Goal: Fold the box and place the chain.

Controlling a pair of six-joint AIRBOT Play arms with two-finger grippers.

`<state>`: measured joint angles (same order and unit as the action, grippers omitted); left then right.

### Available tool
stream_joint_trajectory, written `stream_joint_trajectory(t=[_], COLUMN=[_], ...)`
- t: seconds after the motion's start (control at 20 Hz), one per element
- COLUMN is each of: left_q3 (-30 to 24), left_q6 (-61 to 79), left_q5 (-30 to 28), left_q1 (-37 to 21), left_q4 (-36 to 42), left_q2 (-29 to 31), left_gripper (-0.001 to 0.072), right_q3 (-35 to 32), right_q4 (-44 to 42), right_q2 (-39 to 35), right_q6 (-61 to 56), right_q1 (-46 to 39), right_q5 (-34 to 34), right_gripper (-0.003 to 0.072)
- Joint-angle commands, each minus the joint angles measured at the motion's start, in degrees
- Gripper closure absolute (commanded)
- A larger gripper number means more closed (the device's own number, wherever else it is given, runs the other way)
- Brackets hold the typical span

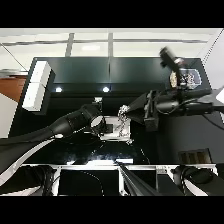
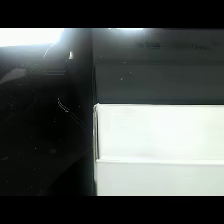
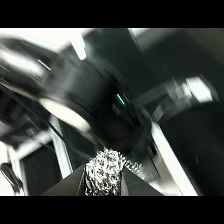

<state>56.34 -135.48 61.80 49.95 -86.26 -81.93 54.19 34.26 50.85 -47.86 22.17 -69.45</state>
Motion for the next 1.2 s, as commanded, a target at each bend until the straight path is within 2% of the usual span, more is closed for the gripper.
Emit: stream_joint_trajectory(t=[0.0,0.2,0.25,0.3,0.35,0.5,0.6,0.7,0.85,1.0,1.15], left_q3=[0.0,0.0,0.0,0.0,0.0,0.0,0.0,0.0,0.0,0.0,0.0], left_q6=[0.0,0.0,0.0,0.0,0.0,0.0,0.0,0.0,0.0,0.0,0.0], left_q5=[0.0,0.0,0.0,0.0,0.0,0.0,0.0,0.0,0.0,0.0,0.0], left_q1=[0.0,0.0,0.0,0.0,0.0,0.0,0.0,0.0,0.0,0.0,0.0], left_q4=[0.0,0.0,0.0,0.0,0.0,0.0,0.0,0.0,0.0,0.0,0.0], left_q2=[0.0,0.0,0.0,0.0,0.0,0.0,0.0,0.0,0.0,0.0,0.0], left_gripper=[0.0678,0.0679,0.0679,0.0679,0.0679,0.0679,0.0679,0.0679,0.0679,0.0679,0.0679], right_q3=[-4.9,-9.6,-9.7,-9.7,-9.6,-8.1,-8.3,-10.8,-18.2,-22.8,-25.6], right_q4=[3.8,3.8,3.9,4.1,4.2,8.7,17.6,23.9,19.6,16.2,16.2], right_q2=[3.3,8.3,9.2,9.4,9.4,9.2,9.0,9.0,9.0,9.0,9.0], right_q6=[-1.2,-1.2,-1.0,-0.6,0.2,0.3,0.3,0.4,7.4,20.1,28.3], right_q1=[0.5,0.5,0.5,0.4,-0.4,-7.8,-13.9,-17.4,-15.4,-8.4,-0.4], right_q5=[2.0,4.8,5.0,5.1,4.8,-3.5,-9.6,-10.8,-5.6,2.4,12.4], right_gripper=[0.0648,0.0647,0.0612,0.0323,0.0105,0.0100,0.0099,0.0070,0.0070,0.0083,0.0082])
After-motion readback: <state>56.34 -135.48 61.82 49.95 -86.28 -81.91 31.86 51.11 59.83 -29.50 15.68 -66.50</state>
